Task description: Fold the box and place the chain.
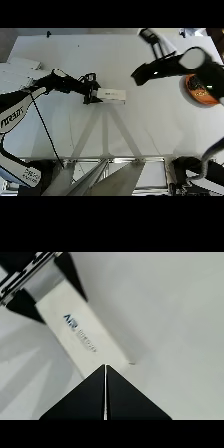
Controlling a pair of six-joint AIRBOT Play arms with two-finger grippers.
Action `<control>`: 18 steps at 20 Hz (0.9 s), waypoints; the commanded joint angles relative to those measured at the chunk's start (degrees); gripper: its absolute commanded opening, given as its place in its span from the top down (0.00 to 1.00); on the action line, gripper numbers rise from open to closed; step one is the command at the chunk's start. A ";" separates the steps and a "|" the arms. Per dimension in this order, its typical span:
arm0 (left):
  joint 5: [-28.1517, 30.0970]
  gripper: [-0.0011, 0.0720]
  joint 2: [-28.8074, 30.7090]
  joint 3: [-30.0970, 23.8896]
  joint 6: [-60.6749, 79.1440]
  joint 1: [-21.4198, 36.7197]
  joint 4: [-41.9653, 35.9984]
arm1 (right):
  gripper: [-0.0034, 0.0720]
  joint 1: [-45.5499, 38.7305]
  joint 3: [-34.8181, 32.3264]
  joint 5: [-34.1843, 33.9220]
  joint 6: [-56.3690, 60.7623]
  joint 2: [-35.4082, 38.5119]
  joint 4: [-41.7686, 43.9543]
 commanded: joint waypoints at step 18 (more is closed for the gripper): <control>-0.07 0.42 0.02 0.00 0.02 0.00 0.02 | 0.94 -3.43 0.00 -1.11 2.43 6.47 -8.39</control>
